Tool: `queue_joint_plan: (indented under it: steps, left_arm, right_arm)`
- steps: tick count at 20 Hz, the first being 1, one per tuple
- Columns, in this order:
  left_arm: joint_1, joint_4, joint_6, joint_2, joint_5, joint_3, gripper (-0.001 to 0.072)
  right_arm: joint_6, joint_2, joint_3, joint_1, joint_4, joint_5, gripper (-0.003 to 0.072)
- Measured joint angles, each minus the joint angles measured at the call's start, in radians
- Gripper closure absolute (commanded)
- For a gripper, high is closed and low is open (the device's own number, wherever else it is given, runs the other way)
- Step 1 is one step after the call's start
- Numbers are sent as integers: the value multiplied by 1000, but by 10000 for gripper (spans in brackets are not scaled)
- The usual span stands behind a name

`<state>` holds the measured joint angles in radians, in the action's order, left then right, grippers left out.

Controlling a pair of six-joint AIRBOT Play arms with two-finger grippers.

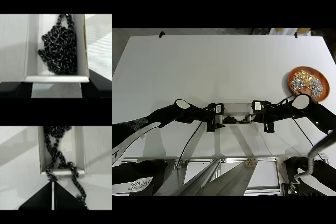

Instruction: Fold the box and place the chain.

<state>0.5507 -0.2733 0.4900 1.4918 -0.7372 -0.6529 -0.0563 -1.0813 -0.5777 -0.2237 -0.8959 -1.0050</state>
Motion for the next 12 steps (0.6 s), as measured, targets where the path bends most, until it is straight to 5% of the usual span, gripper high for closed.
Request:
queue_joint_plan:
  steps: [5, 12]
  left_arm:
    - [0, 0, 0, 0, 0, 0, 320]
    - [0, 0, 0, 0, 0, 0, 320]
  right_arm:
    - [62, 71, 0, 0, -42, -4, 670]
    - [77, 122, 0, -32, 222, 2, 670]
